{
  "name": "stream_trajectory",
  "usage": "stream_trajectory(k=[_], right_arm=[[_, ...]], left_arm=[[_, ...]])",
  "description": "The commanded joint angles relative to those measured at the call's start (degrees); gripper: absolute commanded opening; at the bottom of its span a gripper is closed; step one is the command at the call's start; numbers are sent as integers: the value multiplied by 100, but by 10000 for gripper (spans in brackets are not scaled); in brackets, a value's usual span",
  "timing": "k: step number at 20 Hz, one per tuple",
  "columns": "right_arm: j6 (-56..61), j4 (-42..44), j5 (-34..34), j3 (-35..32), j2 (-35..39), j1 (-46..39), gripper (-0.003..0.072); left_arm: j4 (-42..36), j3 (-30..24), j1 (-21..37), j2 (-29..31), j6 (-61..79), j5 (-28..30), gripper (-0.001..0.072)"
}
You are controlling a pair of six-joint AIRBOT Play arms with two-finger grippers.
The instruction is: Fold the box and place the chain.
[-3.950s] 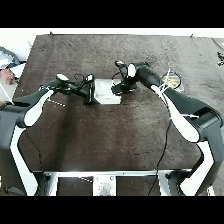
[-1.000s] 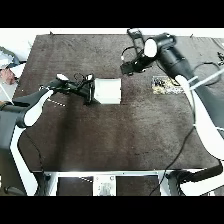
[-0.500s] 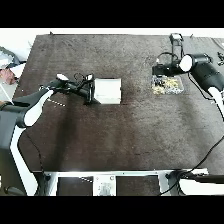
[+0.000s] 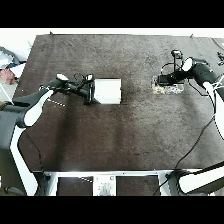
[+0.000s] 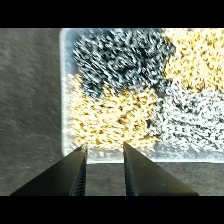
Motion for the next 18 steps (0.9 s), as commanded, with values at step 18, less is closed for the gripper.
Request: stream_trajectory(k=[18], right_arm=[[-433, 72, 146, 264, -446, -46, -10]], left_arm=[[0, 2, 4, -2, 2, 2, 464]])
